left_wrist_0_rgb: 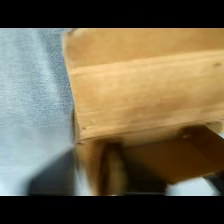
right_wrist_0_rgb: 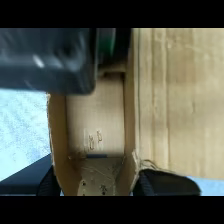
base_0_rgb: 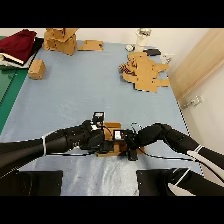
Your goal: Fold the box.
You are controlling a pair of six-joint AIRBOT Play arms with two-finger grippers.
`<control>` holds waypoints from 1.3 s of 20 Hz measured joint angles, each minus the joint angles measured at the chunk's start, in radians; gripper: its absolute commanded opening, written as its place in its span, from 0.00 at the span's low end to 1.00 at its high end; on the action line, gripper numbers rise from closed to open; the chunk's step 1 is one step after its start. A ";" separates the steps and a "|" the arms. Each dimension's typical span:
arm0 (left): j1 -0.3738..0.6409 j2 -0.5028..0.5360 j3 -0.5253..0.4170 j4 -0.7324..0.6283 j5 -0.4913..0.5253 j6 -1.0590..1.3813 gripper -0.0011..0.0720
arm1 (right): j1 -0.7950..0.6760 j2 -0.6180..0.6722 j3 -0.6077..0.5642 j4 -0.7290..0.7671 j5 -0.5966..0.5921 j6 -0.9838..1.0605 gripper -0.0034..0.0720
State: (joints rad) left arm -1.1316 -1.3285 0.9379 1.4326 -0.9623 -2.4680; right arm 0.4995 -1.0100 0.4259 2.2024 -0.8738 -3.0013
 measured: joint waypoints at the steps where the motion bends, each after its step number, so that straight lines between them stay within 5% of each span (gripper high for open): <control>1: 0.000 -0.006 0.004 0.003 -0.007 -0.010 0.11 | 0.000 0.000 0.000 0.000 0.000 0.002 0.72; 3: -0.002 -0.014 0.010 0.005 -0.002 -0.012 0.03 | 0.000 0.000 0.000 0.000 -0.001 0.001 0.72; 9: -0.003 -0.023 0.015 0.000 0.004 -0.016 0.04 | 0.000 0.000 0.000 0.000 -0.002 0.002 0.72; 11: -0.003 -0.025 0.015 -0.009 0.032 -0.012 0.79 | 0.000 0.000 0.000 -0.002 -0.002 0.000 0.72; 26: 0.040 0.094 0.021 -0.014 -0.055 -0.009 0.79 | 0.000 0.000 0.000 0.000 0.000 0.000 0.72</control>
State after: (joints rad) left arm -1.0920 -1.2343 0.9592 1.4185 -1.0168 -2.4767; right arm 0.4995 -1.0096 0.4259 2.2024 -0.8742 -3.0013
